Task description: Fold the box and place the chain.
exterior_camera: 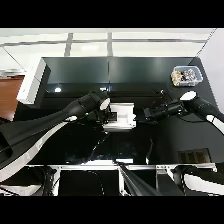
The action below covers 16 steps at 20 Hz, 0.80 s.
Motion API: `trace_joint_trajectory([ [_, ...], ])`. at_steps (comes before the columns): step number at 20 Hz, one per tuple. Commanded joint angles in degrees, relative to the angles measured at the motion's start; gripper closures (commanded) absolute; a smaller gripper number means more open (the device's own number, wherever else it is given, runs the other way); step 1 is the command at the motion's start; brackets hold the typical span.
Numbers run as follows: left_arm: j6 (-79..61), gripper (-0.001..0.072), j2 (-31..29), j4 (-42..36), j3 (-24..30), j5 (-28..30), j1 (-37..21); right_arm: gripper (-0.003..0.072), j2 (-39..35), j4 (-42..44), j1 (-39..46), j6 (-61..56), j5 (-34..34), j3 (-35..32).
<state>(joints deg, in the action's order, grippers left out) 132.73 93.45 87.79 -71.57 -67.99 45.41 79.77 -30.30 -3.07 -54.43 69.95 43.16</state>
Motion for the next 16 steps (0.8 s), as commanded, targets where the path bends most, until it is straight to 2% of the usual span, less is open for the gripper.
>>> trace_joint_trajectory([
  [1, 0.0, 0.0676, 0.0, 0.0, 0.0, 0.0, 0.0, 0.0249, 0.0, -0.2, -2.1, -0.2, 1.4, 0.8],
  [2, 0.0, 0.0675, 0.0, 0.0, 0.0, 0.0, 0.0, 0.0304, 0.0, -0.2, -2.9, -1.0, 0.5, 0.8],
  [3, 0.0, 0.0676, 0.0, 0.0, 0.0, 0.0, 0.0, 0.0319, 0.0, -0.2, -3.7, -2.2, -0.2, 1.0],
  [6, 0.0, 0.0676, 0.0, 0.0, 0.0, 0.0, 0.0, 0.0319, 0.0, -2.8, -6.3, -7.8, -2.5, 3.1],
  [16, 0.0, 0.0676, 0.0, 0.0, 0.0, 0.0, 0.0, 0.0319, 0.2, -26.3, -20.2, -36.0, -10.6, 11.5],
])
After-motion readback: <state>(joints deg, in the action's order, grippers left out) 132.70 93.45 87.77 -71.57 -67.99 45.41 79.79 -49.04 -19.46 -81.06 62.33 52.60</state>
